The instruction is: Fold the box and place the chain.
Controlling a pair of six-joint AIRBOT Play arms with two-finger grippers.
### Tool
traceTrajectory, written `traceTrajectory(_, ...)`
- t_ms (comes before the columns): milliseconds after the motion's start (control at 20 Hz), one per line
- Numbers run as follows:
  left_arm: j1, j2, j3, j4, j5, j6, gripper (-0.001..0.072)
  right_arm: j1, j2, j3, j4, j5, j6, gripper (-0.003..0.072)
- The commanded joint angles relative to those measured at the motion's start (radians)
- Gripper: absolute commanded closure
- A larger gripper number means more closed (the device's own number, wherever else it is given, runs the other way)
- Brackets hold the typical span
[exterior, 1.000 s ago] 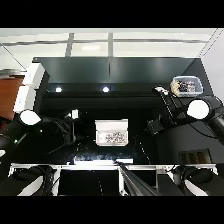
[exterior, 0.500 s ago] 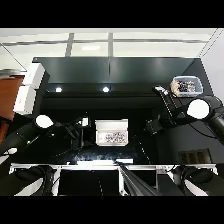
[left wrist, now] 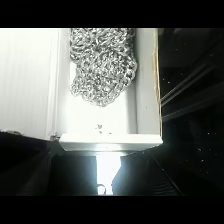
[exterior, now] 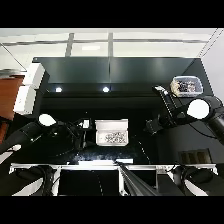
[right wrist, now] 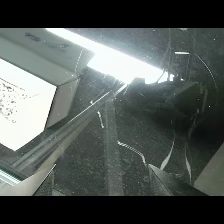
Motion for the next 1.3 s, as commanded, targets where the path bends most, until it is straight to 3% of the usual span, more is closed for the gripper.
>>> traceTrajectory(0,-0.001,-0.004,0.002,-0.007,-0.013,0.025,0.0024,0.0,0.001,0.0,0.0,0.0,0.0,-0.002)
traceTrajectory(700,-0.021,-0.01,0.001,0.0,-0.033,-0.023,0.0007,0.0,0.001,0.0,0.0,0.0,0.0,-0.002)
traceTrajectory(1250,-0.076,-0.01,0.001,-0.003,0.074,-0.178,0.0011,0.0,0.001,0.0,0.0,-0.005,0.0,-0.002)
